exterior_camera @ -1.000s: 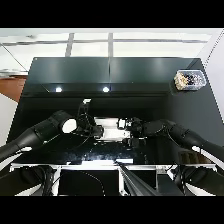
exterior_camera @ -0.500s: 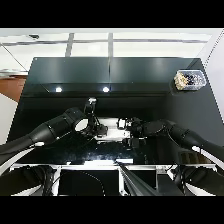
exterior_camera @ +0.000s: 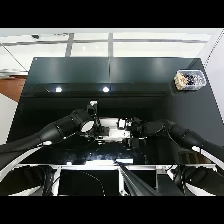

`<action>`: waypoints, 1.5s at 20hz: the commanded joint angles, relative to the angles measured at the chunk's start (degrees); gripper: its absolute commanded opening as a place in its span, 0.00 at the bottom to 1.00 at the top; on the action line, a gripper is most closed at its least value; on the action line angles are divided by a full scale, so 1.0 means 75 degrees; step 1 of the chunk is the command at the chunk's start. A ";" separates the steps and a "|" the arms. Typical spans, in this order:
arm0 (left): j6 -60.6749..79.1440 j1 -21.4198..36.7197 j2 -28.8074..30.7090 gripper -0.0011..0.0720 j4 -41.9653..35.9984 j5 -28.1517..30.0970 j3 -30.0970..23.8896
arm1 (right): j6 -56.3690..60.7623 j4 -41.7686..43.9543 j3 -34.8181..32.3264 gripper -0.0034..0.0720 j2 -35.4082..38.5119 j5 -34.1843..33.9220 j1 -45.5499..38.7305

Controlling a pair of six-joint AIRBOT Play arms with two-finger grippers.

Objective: Fold the box and place the chain.

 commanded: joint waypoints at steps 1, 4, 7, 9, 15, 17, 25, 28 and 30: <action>-0.0440 -0.0041 -0.0082 0.49 0.0268 0.0003 0.0050 | 0.0000 0.0000 -0.0003 0.65 -0.0003 0.0003 0.0003; -0.0440 -0.0041 -0.0085 0.49 0.0233 0.0219 0.0052 | 0.0000 0.0000 -0.0003 0.65 -0.0003 0.0003 0.0003; -0.0443 -0.0041 -0.0090 0.48 0.0236 0.0204 0.0052 | 0.0000 0.0000 -0.0003 0.65 -0.0003 0.0003 0.0003; -0.0443 -0.0041 -0.0125 0.37 0.0236 0.0184 0.0052 | 0.0000 0.0000 -0.0003 0.65 -0.0003 0.0003 0.0003; -0.0440 -0.0041 -0.0303 0.37 0.0219 0.0082 0.0303 | 0.0000 0.0000 -0.0003 0.65 -0.0003 0.0003 0.0003; -0.0367 -0.0041 -0.0487 0.37 0.0219 -0.0187 0.0460 | 0.0000 0.0000 -0.0003 0.65 -0.0003 0.0003 0.0006; -0.0251 -0.0041 -0.0615 0.38 0.0271 -0.0469 0.0542 | 0.0000 0.0000 -0.0003 0.65 -0.0003 0.0003 0.0017; -0.0332 -0.0041 -0.0615 0.37 0.0329 -0.0472 0.0542 | 0.0000 0.0000 -0.0003 0.65 -0.0003 0.0003 0.0015; -0.0443 -0.0041 -0.0615 0.31 0.0347 -0.0475 0.0542 | 0.0000 0.0000 -0.0003 0.65 -0.0003 0.0003 0.0015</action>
